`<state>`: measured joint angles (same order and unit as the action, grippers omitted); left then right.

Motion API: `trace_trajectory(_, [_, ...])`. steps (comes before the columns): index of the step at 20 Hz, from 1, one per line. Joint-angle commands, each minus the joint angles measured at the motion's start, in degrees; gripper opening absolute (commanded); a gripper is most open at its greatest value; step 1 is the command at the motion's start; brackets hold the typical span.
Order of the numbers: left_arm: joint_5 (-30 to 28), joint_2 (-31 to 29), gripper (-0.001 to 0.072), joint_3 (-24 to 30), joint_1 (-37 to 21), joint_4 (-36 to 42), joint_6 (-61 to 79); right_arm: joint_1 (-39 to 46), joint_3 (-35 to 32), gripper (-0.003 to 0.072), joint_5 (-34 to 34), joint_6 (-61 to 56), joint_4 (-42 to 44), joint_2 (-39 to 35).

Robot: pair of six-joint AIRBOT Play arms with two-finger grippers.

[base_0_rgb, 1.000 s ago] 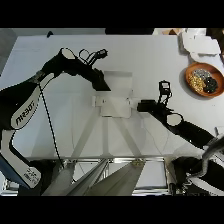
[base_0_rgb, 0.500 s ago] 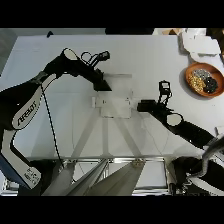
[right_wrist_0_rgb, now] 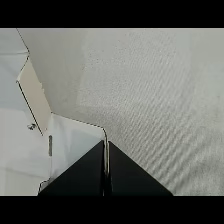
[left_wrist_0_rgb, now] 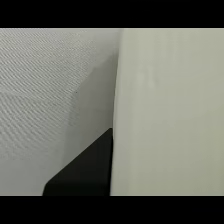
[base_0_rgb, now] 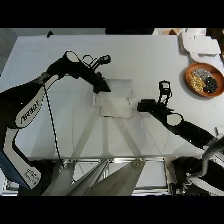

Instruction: Fold the box and place the chain.

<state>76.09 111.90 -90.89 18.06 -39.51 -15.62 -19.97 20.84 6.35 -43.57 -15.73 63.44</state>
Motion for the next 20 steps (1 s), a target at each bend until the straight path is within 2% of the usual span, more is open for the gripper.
trace_trajectory(1, [1.97,0.04,0.0007,-0.04,0.00,-0.20,0.20,-0.07,-0.02,0.0009,-0.09,-0.02,0.02,0.00])
trace_trajectory(20, [1.68,0.04,0.0008,-0.04,0.00,0.04,0.17,-0.07,0.00,0.0010,1.36,-0.02,0.02,0.02])
